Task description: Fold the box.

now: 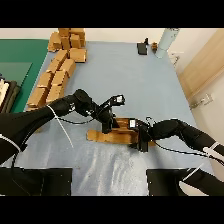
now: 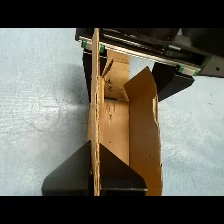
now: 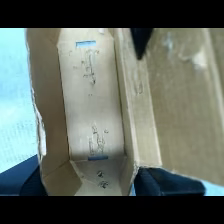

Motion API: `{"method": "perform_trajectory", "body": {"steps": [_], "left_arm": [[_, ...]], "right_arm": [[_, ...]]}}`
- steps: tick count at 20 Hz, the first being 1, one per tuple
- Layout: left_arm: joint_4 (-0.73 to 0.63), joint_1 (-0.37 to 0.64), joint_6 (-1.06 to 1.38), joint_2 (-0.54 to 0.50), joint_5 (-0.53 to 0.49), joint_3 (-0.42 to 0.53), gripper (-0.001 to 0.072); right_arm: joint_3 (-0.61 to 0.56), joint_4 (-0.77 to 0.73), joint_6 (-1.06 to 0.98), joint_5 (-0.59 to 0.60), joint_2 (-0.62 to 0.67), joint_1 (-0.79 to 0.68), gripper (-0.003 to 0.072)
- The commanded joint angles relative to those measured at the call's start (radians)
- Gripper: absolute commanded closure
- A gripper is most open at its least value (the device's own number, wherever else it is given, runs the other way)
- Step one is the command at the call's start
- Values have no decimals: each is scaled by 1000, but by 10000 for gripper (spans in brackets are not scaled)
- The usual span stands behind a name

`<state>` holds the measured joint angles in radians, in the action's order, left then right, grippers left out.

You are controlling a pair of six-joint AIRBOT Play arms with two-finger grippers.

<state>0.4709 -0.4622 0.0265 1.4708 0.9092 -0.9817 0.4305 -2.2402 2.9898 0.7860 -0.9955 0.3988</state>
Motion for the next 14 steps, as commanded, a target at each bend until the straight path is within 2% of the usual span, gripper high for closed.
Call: {"method": "perform_trajectory", "body": {"steps": [1, 5, 7, 10, 11, 14], "left_arm": [[0, 1, 0, 0, -1, 0, 696], [-1, 1, 0, 0, -1, 0, 696], [0, 1, 0, 0, -1, 0, 696], [-1, 1, 0, 0, -1, 0, 696], [0, 0, 0, 0, -1, 0, 696], [0, 0, 0, 0, -1, 0, 696]], "right_arm": [[0, 1, 0, 2, 0, 0, -20], [0, 3, 0, -39, -1, 0, -15], [0, 8, 0, -40, -1, 0, 71], [0, 13, 0, -42, -1, 0, 83], [0, 23, 0, -41, -1, 0, 169], [0, 27, 0, -43, -1, 0, 180]]}}
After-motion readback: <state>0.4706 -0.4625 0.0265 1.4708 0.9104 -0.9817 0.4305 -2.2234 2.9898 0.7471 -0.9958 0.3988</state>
